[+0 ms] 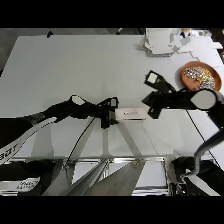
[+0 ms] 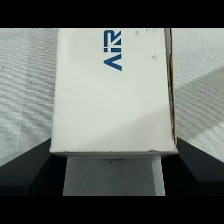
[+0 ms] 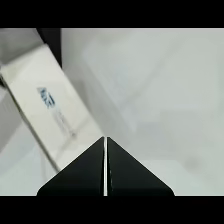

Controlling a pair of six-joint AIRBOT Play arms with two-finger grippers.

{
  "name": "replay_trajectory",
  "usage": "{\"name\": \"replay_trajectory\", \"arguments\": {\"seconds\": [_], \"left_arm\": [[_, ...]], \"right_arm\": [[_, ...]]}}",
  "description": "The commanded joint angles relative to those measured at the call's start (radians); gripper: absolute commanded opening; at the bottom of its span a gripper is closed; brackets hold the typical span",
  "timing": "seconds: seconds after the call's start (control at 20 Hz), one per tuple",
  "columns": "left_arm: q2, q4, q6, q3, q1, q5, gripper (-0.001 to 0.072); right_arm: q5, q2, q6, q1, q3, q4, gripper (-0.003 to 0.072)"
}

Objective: Fold the box and place the chain.

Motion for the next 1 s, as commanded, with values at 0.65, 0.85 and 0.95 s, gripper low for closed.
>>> {"name": "replay_trajectory", "arguments": {"seconds": [0.65,0.85,0.95], "left_arm": [[0.0,0.001,0.002,0.0,0.001,0.0,0.0136],[0.0,0.001,0.002,0.0,0.001,0.0,0.0136],[0.0,0.001,0.002,0.0,0.001,0.0,0.0136]], "right_arm": [[0.408,0.045,0.484,-0.459,-0.156,-0.34,0.0016],[0.408,0.045,0.484,-0.459,-0.156,-0.34,0.0016],[0.408,0.045,0.484,-0.459,-0.156,-0.34,0.0016]]}}
